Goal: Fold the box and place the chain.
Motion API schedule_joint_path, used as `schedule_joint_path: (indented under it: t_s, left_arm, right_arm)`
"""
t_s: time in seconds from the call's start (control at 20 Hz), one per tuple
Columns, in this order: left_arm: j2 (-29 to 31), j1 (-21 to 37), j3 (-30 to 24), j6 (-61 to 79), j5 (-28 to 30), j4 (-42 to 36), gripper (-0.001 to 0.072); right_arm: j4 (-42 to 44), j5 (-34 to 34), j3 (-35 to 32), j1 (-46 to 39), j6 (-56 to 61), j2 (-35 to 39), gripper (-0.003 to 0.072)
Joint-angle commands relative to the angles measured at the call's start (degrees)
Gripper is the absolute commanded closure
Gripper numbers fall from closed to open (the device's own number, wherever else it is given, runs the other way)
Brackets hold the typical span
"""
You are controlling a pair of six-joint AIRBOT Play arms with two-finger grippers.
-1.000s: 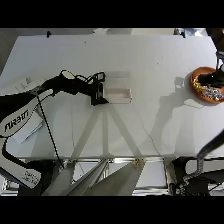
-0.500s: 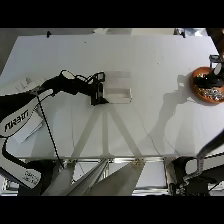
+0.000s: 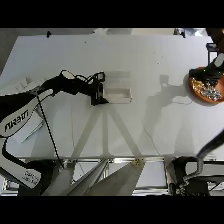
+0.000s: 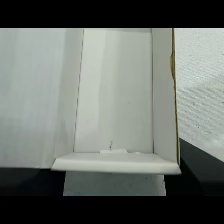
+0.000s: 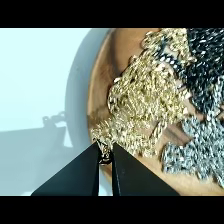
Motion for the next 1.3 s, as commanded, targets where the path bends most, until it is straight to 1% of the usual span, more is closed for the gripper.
schedule_joint_path:
  t_s: [0.0,0.25,0.35,0.65,0.8,0.9,1.25]
  left_arm:
    - [0.0,0.0,0.0,0.0,0.0,0.0,0.0433]
    - [0.0,0.0,0.0,0.0,0.0,0.0,0.0433]
    - [0.0,0.0,0.0,0.0,0.0,0.0,0.0433]
    - [0.0,0.0,0.0,0.0,0.0,0.0,0.0433]
    - [0.0,0.0,0.0,0.0,0.0,0.0,0.0433]
    - [0.0,0.0,0.0,0.0,0.0,0.0,0.0433]
    - [0.0,0.0,0.0,0.0,0.0,0.0,0.0433]
  right_arm:
    - [2.0,5.8,0.1,4.8,-0.1,5.3,0.0675]
    - [5.2,13.8,0.1,15.1,0.1,6.6,0.0675]
    - [5.4,14.9,0.1,20.5,0.1,6.6,0.0675]
    - [5.8,15.0,0.1,35.2,0.1,6.6,0.0675]
    - [6.3,13.9,0.1,40.5,0.1,6.6,0.0675]
    - [8.6,12.2,0.1,42.8,-0.4,6.6,0.0675]
    - [25.4,4.9,0.1,46.4,-12.2,6.6,0.0675]
